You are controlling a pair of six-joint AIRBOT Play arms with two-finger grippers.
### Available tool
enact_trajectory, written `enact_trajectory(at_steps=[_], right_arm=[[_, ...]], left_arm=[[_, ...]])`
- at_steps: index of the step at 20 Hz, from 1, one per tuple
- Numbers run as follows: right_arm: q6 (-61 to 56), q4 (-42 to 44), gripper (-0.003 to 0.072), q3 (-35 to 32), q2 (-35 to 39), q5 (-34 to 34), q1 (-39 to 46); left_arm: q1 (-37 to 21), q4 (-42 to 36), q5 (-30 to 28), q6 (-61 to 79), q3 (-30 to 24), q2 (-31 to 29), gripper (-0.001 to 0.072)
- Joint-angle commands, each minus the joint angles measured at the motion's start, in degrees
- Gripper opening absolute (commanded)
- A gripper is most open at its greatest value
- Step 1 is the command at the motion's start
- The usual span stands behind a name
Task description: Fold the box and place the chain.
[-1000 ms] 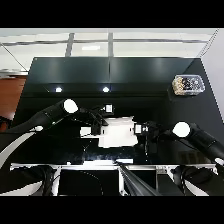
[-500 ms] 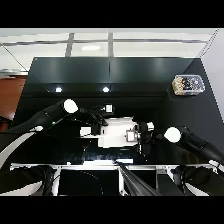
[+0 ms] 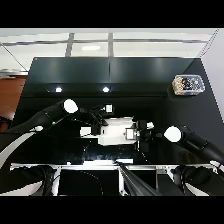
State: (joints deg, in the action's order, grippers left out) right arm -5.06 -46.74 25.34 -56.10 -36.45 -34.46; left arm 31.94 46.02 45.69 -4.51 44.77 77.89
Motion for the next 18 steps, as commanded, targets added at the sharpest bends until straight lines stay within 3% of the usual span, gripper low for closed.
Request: enact_trajectory(at_steps=[1,11,18], right_arm=[[-0.72,-0.26,0.0707,1.66,0.83,1.05,1.79],[-3.19,0.90,0.0705,4.17,0.74,3.58,4.68],[-6.62,0.96,0.0705,4.17,0.72,0.48,7.91]], left_arm=[[0.02,0.00,0.04,0.02,-0.02,0.00,0.0028],[0.02,0.02,1.36,0.04,-0.02,0.00,0.0028],[0.02,0.02,1.33,0.04,-0.02,0.00,0.0028]])
